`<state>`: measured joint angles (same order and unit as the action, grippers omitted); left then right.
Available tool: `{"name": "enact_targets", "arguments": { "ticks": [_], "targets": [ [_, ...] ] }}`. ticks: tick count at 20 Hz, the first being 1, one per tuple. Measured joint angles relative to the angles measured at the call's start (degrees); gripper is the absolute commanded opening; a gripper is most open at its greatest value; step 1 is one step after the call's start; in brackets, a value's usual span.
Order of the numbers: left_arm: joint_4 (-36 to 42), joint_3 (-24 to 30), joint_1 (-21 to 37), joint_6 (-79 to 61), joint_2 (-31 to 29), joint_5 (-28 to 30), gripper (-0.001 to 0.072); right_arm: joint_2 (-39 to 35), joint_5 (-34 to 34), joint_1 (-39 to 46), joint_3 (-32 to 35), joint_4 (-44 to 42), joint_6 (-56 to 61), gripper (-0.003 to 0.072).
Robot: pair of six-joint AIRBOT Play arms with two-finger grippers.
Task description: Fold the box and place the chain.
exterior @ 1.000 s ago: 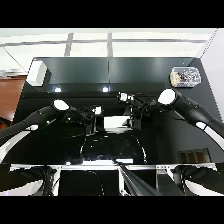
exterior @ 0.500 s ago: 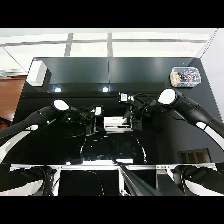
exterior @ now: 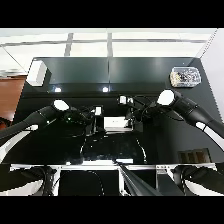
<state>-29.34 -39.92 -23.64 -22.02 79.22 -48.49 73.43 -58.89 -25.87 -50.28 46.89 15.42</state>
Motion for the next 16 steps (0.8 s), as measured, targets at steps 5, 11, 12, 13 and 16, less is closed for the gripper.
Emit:
{"name": "enact_targets", "arguments": {
  "ticks": [5,11,12,13,16],
  "targets": [
    [0.00,0.00,0.00,0.00,0.00,0.02,0.0356,-0.44,0.07,-0.04,0.00,0.70,2.08,0.0381],
    [0.00,0.00,0.00,0.00,0.00,0.04,0.0356,-3.10,-1.97,0.55,-0.31,-3.85,21.97,0.0054],
    [0.00,0.00,0.00,0.00,0.00,0.04,0.0356,-3.30,-2.49,0.44,-0.35,-4.96,26.91,0.0017],
    [0.00,0.00,0.00,0.00,0.00,0.04,0.0356,-3.37,-2.60,0.31,-0.33,-5.60,31.43,0.0017],
    [0.00,0.00,0.00,0.02,0.00,0.07,0.0356,-2.54,-1.07,0.17,-0.07,-6.69,41.20,0.0017]
  ]
}}
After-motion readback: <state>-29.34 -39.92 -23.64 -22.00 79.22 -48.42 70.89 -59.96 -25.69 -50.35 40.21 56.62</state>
